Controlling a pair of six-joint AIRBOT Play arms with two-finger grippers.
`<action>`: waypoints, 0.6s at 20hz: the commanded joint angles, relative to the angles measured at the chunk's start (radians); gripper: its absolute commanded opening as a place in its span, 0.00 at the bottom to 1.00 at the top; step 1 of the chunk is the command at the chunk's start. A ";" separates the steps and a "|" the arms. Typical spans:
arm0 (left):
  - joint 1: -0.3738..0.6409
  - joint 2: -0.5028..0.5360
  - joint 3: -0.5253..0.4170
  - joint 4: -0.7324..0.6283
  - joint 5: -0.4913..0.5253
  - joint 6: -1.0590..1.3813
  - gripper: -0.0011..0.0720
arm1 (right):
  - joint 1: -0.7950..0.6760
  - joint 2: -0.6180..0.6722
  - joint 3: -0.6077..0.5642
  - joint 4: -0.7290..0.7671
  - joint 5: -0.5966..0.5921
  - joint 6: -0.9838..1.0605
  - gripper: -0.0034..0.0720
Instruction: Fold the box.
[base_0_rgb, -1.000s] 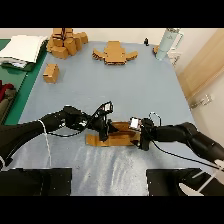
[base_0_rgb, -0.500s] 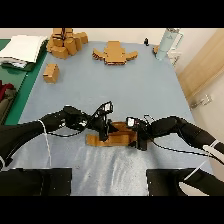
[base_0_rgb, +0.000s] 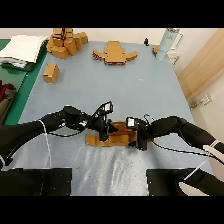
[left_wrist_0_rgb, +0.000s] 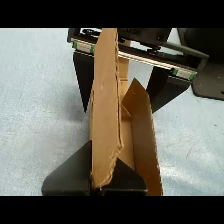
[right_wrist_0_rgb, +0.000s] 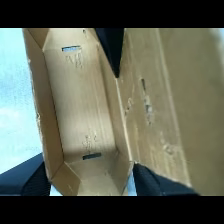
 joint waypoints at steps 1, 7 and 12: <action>0.000 0.000 0.000 0.000 0.000 0.000 0.03 | 0.000 -0.006 0.001 0.000 0.000 0.000 1.00; 0.000 0.000 0.000 0.000 0.000 0.000 0.03 | 0.007 -0.014 -0.001 -0.003 0.000 -0.037 1.00; 0.000 0.000 0.000 0.000 0.000 0.000 0.03 | 0.029 -0.032 -0.001 -0.003 0.006 -0.037 1.00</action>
